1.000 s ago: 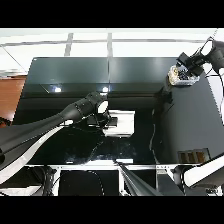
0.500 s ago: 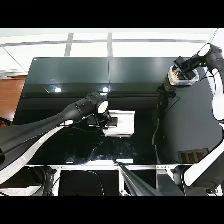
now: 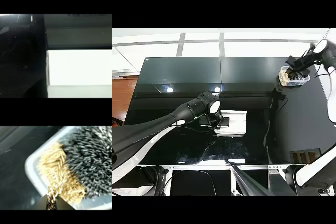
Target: Fold the box and place the chain.
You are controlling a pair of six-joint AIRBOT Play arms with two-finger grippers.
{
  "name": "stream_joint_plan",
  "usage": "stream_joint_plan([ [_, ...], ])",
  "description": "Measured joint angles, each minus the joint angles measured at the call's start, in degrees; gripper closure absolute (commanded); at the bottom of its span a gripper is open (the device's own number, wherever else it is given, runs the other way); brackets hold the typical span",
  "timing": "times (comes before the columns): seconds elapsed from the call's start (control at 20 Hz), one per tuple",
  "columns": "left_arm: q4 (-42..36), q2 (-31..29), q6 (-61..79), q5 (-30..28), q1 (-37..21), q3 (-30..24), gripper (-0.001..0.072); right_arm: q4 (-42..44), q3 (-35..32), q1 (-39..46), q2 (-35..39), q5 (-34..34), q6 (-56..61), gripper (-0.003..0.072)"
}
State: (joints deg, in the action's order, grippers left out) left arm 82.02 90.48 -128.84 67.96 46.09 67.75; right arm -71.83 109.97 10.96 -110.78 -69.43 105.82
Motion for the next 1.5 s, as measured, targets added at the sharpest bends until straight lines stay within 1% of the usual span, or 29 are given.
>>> stream_joint_plan([
  [0.1, 0.0, 0.0, 0.0, -0.02, 0.0, 0.0, 0.0683, 0.04, 0.0, 0.0, 4.76, -0.7, -4.79, 0.0677],
  [0.3, 0.0, 0.0, 0.02, 0.0, -0.02, 0.0, 0.0683, 0.2, 0.0, -0.07, 16.9, -1.75, -14.29, 0.0677],
  [0.45, 0.0, 0.0, 0.0, -0.02, -0.02, 0.0, 0.0683, 1.88, 0.02, -0.07, 25.94, -1.88, -18.56, 0.0677],
  [0.6, 0.0, 0.0, 0.02, -0.02, -0.02, 0.0, 0.0683, 6.34, 0.02, -0.07, 34.18, -2.32, -22.05, 0.0677],
  [0.8, 0.0, 0.0, 0.0, 0.0, -0.02, 0.0, 0.0683, 15.19, 0.02, -0.13, 43.21, -3.43, -25.53, 0.0677],
  [0.95, -0.02, 0.0, 0.0, -0.02, 0.0, 0.0, 0.0683, 19.67, 0.02, -1.57, 47.6, -5.46, -26.49, 0.0677],
  [1.1, -0.02, 0.0, 0.0, 0.0, 0.0, 0.0, 0.0683, 21.53, -0.07, -5.9, 50.14, -9.68, -26.93, 0.0676],
  [1.25, -0.02, 0.0, 0.0, 0.0, -0.02, 0.0, 0.0683, 22.34, -0.42, -12.24, 51.12, -14.51, -27.19, 0.0677],
  [1.5, -0.04, 0.0, 0.0, 0.0, -0.02, 0.0, 0.0683, 22.14, -2.71, -21.14, 51.67, -18.36, -27.21, 0.0677],
])
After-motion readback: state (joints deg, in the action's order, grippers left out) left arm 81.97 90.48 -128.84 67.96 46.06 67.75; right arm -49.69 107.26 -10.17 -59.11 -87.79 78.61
